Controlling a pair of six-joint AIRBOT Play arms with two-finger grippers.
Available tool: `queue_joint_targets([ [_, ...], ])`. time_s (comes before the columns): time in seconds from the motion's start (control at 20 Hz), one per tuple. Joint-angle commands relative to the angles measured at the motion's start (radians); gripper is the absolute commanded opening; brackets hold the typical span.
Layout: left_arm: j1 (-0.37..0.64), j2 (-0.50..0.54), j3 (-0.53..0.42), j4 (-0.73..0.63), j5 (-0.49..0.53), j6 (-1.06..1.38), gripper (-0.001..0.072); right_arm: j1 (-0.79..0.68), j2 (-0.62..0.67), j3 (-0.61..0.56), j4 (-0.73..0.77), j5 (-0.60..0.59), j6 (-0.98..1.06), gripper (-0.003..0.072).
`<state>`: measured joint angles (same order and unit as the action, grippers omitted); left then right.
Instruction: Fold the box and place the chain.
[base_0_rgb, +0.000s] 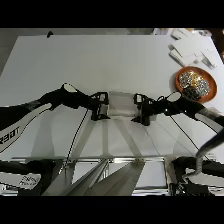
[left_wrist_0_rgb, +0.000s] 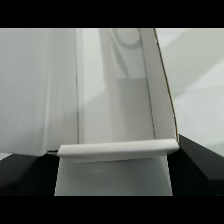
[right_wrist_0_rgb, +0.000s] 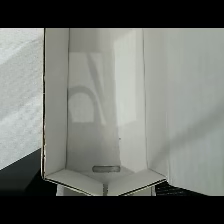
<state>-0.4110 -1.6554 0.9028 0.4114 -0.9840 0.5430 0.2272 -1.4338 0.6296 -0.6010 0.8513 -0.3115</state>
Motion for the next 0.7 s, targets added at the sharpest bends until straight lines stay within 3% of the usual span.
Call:
queue_joint_targets([
  [0.0, -0.006, -0.005, 0.002, -0.012, 0.016, -0.021, 0.069, 0.0, 0.0, 0.0, -0.001, 0.0, 0.0, 0.0397],
  [0.05, -0.006, -0.005, 0.002, -0.012, 0.015, -0.021, 0.068, 0.0, 0.0, 0.0, 0.0, 0.0, 0.0, 0.0397],
  [0.1, -0.006, -0.005, 0.002, -0.012, 0.015, -0.021, 0.0574, 0.0, 0.0, 0.0, 0.0, 0.0, 0.0, 0.0397],
  [0.25, -0.006, -0.005, 0.002, -0.011, 0.016, -0.02, 0.0124, 0.0, 0.0, 0.0, 0.0, 0.0, 0.0, 0.0397],
  [0.3, -0.006, -0.005, 0.002, -0.011, 0.016, -0.02, 0.0088, 0.0, 0.0, 0.0, 0.0, 0.0, 0.0, 0.0397],
  [0.65, -0.006, -0.004, 0.002, -0.011, 0.016, -0.02, 0.0088, 0.0, 0.0, 0.0, 0.0, 0.0, 0.0, 0.0397],
])
